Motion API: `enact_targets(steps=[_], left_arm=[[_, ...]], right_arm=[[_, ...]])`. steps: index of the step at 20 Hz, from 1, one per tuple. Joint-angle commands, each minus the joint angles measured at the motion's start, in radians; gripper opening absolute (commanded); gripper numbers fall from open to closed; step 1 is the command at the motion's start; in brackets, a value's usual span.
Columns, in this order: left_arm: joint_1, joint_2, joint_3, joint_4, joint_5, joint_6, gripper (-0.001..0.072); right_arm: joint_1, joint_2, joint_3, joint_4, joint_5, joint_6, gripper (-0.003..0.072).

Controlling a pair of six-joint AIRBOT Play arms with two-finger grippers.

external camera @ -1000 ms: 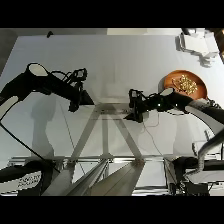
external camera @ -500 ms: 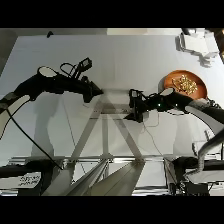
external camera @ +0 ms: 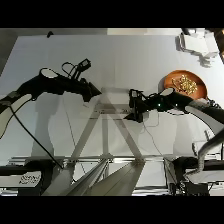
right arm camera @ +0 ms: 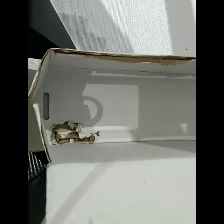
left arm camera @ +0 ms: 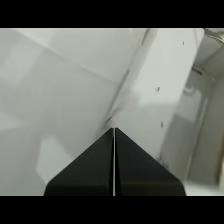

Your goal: Fold the box and place the chain.

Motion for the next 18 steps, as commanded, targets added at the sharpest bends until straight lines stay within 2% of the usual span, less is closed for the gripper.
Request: enact_targets(steps=[1,2,3,4,5,6,9,11,14,17,18], left_arm=[[0.066,0.08,0.0,0.168,-0.069,0.027,0.001],[0.072,0.095,0.0,0.234,-0.08,0.027,0.0025],[0.069,0.098,0.0,0.301,-0.086,0.027,0.0148],[0.059,0.095,0.0,0.342,-0.088,0.027,0.0357],[0.044,0.086,0.0,0.358,-0.086,0.027,0.047],[0.024,0.076,0.0,0.356,-0.085,0.031,0.0527],[-0.047,0.034,0.0,0.353,-0.088,0.112,0.054],[-0.089,-0.009,0.0,0.344,-0.075,0.157,0.0645],[-0.123,-0.06,0.0,0.34,-0.052,0.166,0.0646],[-0.134,-0.068,0.0,0.333,-0.101,0.175,0.0623],[-0.134,-0.066,0.0,0.333,-0.125,0.179,0.0575]], right_arm=[[0.0,0.0,0.001,0.0,0.0,0.0,0.0499],[0.0,0.0,0.001,0.0,0.0,0.0,0.0499],[0.0,0.0,0.001,0.0,0.0,0.0,0.0499],[0.0,0.0,0.001,0.0,0.001,0.0,0.0499],[0.0,0.0,0.001,0.0,0.0,0.0,0.0499],[0.0,0.0,0.001,0.0,0.0,0.0,0.0499],[0.0,0.0,0.001,0.0,0.0,0.0,0.0499],[0.0,0.0,0.001,0.0,0.0,0.0,0.0499],[0.0,0.0,0.001,0.0,0.0,0.0,0.0499],[0.0,0.0,0.001,0.0,0.0,0.0,0.0499],[0.0,0.0,0.001,0.0,0.0,0.0,0.0499]])
